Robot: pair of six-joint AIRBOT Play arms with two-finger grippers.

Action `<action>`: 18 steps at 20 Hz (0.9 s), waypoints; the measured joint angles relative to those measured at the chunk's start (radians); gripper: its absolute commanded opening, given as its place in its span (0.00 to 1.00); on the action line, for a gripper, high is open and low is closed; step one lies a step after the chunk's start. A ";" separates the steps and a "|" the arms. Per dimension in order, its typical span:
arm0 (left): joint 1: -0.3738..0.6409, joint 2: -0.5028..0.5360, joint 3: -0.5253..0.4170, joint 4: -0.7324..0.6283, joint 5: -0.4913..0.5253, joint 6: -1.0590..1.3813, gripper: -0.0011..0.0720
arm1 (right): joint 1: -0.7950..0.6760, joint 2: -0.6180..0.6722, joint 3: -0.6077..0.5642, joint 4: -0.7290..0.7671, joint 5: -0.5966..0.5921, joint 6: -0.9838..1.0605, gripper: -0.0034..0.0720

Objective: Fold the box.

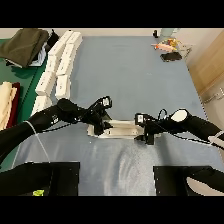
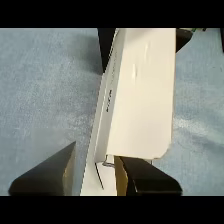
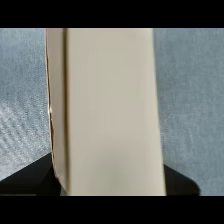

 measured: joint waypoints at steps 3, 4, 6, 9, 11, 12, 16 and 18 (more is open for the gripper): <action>0.031 0.069 0.000 0.173 -0.047 -0.261 0.83 | 0.000 0.000 0.000 0.000 0.000 0.000 0.67; 0.045 0.100 0.000 0.246 -0.085 -0.382 0.83 | 0.000 0.000 0.000 0.000 0.000 0.000 0.67; 0.068 0.159 0.000 0.370 -0.165 -0.615 0.36 | 0.000 0.000 0.000 0.000 0.000 0.000 0.67; 0.072 0.224 0.000 0.444 -0.300 -0.892 0.03 | 0.000 0.000 0.000 0.000 0.000 0.000 0.67; 0.036 0.238 0.000 0.409 -0.343 -1.003 0.03 | 0.000 0.000 0.000 0.000 0.000 0.000 0.67; 0.004 0.237 0.000 0.368 -0.351 -1.045 0.03 | 0.000 0.000 0.000 0.000 0.000 0.000 0.67; -0.121 0.159 0.024 0.150 -0.246 -1.132 0.03 | 0.000 0.000 0.000 0.000 0.000 0.000 0.67; -0.147 0.094 0.057 0.044 -0.178 -1.149 0.03 | 0.000 0.000 0.000 0.000 0.000 0.000 0.67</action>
